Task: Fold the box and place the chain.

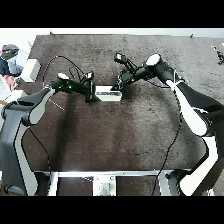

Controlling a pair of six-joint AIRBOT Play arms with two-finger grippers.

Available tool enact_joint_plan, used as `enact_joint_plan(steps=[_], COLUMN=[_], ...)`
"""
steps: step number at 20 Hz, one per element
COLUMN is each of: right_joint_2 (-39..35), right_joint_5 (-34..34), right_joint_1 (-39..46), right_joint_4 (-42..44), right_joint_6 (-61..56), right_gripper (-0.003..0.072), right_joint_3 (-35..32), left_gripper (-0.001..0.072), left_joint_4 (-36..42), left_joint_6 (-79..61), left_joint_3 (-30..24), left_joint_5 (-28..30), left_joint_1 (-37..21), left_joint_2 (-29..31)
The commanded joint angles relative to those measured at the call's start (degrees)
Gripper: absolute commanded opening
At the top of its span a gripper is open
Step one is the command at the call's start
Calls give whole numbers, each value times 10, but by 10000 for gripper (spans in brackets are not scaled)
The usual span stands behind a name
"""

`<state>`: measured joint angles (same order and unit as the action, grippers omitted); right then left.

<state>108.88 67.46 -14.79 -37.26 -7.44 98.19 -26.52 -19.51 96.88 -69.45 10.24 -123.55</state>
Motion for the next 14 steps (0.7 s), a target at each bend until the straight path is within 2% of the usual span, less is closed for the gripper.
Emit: enact_joint_plan(steps=[1, 9, 14], right_joint_2=[-5, -5, -7], right_joint_5=[-26, -97, -98], right_joint_1=[-5, -5, -5], right_joint_4=[52, 52, 52], right_joint_6=[83, 128, 129], right_gripper=[366, 364, 344], right_joint_3=[-40, -57, -56], left_gripper=[418, 418, 418], left_joint_4=[0, 0, 0], left_joint_6=[0, 0, 0], left_joint_3=[0, 0, 0], left_joint_5=[0, 0, 0], left_joint_1=[0, 0, 0], left_joint_2=[0, 0, 0])
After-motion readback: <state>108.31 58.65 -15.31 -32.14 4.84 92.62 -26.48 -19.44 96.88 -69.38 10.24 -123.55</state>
